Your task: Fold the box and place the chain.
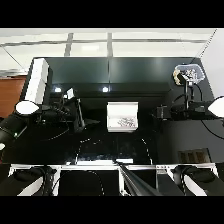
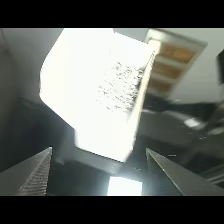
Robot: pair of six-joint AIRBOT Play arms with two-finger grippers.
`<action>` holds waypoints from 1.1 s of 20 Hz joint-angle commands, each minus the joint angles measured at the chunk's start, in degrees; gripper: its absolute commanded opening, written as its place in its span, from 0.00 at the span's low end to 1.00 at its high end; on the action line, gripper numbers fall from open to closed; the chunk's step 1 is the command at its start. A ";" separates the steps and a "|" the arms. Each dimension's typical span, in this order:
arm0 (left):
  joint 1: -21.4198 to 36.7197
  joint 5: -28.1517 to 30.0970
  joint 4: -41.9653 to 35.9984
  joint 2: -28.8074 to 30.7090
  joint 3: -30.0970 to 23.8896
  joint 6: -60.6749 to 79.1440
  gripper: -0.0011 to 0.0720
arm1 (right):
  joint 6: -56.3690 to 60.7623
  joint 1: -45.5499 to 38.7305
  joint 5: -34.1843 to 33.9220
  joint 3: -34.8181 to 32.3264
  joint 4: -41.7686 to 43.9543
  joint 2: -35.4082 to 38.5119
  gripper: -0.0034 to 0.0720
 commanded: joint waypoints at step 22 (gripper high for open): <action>-7.26 0.50 5.51 -23.58 7.45 10.16 0.99 | 1.99 -0.02 -0.74 -0.07 -0.22 -0.02 0.45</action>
